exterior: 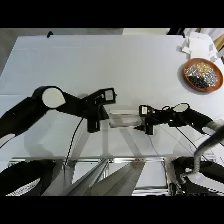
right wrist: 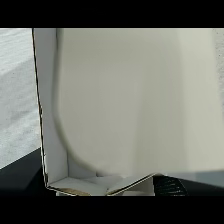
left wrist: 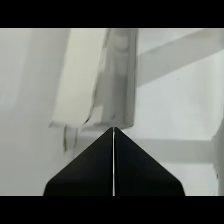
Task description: Fold the box and place the chain.
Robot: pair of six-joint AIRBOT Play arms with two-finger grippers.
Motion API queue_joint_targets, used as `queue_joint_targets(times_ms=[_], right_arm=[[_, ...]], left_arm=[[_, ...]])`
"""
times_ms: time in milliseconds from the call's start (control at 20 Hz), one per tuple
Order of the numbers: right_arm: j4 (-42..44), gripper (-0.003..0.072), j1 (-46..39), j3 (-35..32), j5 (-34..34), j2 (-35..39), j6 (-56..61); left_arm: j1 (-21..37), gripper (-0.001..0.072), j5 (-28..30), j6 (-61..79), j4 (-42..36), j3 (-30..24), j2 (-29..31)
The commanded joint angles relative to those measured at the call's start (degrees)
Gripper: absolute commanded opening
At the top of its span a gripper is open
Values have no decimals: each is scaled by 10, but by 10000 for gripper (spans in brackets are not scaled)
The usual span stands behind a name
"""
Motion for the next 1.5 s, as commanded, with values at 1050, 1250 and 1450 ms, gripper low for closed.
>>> queue_joint_targets(times_ms=[1050, 1250, 1450], right_arm=[[0, 380, 0, 0, 1, 0, 0], [0, 380, 0, 0, 1, 0, 0], [0, 380, 0, 0, 1, 0, 0]], left_arm=[[-58, 7, 303, -141, -48, 0, -177], [-56, 3, 234, -141, -23, 0, -134], [-33, 3, 136, -142, 59, 0, -52]])
